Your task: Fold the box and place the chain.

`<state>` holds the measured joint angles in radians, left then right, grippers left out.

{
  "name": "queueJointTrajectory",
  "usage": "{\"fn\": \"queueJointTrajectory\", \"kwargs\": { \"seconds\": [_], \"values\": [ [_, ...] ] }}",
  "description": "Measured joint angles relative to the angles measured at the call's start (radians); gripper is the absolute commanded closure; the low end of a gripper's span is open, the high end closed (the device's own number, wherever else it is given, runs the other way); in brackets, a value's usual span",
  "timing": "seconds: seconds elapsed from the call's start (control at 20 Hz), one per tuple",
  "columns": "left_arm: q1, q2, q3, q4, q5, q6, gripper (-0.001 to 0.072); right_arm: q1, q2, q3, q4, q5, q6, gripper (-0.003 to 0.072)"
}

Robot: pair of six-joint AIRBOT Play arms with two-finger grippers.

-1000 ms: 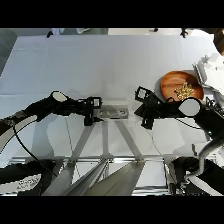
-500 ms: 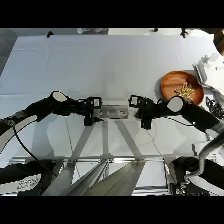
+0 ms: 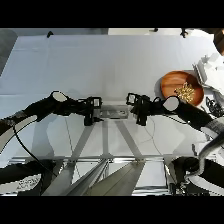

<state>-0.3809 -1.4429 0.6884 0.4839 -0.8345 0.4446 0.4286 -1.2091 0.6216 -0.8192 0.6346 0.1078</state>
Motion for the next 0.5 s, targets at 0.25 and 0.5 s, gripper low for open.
{"fn": "queueJointTrajectory", "kwargs": {
  "seconds": [0.25, 0.5],
  "values": [
    [0.0, 0.0, 0.0, 0.0, 0.0, 0.0, 0.0277, 0.04, -0.001, 0.0, 0.009, -0.021, -0.043, 0.0678],
    [0.0, 0.0, 0.0, 0.0, 0.0, 0.0, 0.0277, 0.055, -0.001, 0.0, 0.026, -0.027, -0.059, 0.0677]
  ]
}}
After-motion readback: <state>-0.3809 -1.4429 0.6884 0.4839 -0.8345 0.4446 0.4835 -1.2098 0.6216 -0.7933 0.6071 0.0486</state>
